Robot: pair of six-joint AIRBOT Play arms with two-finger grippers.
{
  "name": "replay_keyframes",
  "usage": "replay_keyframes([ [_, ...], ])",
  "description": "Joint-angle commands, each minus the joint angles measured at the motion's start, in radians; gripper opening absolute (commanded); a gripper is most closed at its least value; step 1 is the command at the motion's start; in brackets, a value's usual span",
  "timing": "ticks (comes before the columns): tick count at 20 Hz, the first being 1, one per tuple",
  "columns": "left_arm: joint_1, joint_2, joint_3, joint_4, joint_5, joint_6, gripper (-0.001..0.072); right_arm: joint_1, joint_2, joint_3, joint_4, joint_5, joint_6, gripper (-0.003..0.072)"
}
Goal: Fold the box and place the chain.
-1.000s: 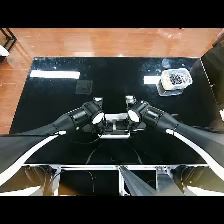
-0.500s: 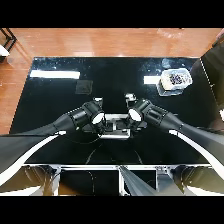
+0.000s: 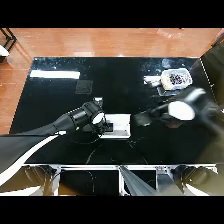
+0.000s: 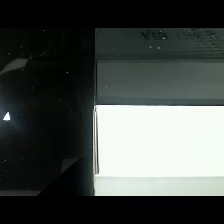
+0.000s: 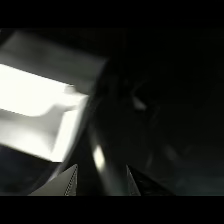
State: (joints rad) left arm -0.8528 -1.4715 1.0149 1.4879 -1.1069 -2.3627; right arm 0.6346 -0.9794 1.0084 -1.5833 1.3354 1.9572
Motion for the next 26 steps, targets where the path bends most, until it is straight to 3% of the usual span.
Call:
replay_keyframes([
  [1,0.000,0.000,0.001,-0.005,0.002,0.000,0.0023,-0.172,0.135,0.000,-0.145,0.044,-0.066,0.0381],
  [4,0.000,0.000,0.001,-0.005,0.002,0.000,0.0022,-0.382,0.097,-0.007,-0.142,-0.088,-0.108,0.0385],
  [5,0.000,0.000,0.001,-0.006,0.002,0.000,0.0023,-0.441,0.067,-0.007,-0.130,-0.163,-0.123,0.0600],
  [6,0.000,0.000,0.001,-0.005,0.002,0.000,0.0023,-0.484,0.029,-0.003,-0.079,-0.244,-0.169,0.0702],
  [9,0.001,0.000,0.001,-0.005,0.002,0.000,0.0023,-0.559,-0.156,0.096,0.005,-0.355,-0.188,0.0698],
  [13,0.001,0.000,0.001,-0.005,0.002,0.000,0.0023,-0.642,-0.485,0.398,0.087,-0.299,-0.105,0.0695],
  [14,0.002,0.000,0.001,-0.008,0.002,0.000,0.0023,-0.659,-0.560,0.472,0.098,-0.277,-0.087,0.0607],
  [15,0.001,0.000,0.001,-0.008,0.002,0.000,0.0023,-0.671,-0.622,0.532,0.100,-0.257,-0.065,0.0569],
  [17,0.002,0.000,0.001,-0.008,0.003,0.000,0.0023,-0.687,-0.722,0.623,0.110,-0.237,-0.053,0.0569],
  [20,0.000,0.000,0.001,-0.008,0.002,0.000,0.0023,-0.702,-0.819,0.684,0.122,-0.220,-0.012,0.0530],
  [26,0.001,0.000,0.001,-0.008,0.003,0.000,0.0023,-0.706,-0.877,0.686,0.177,-0.263,0.042,0.0531],
])
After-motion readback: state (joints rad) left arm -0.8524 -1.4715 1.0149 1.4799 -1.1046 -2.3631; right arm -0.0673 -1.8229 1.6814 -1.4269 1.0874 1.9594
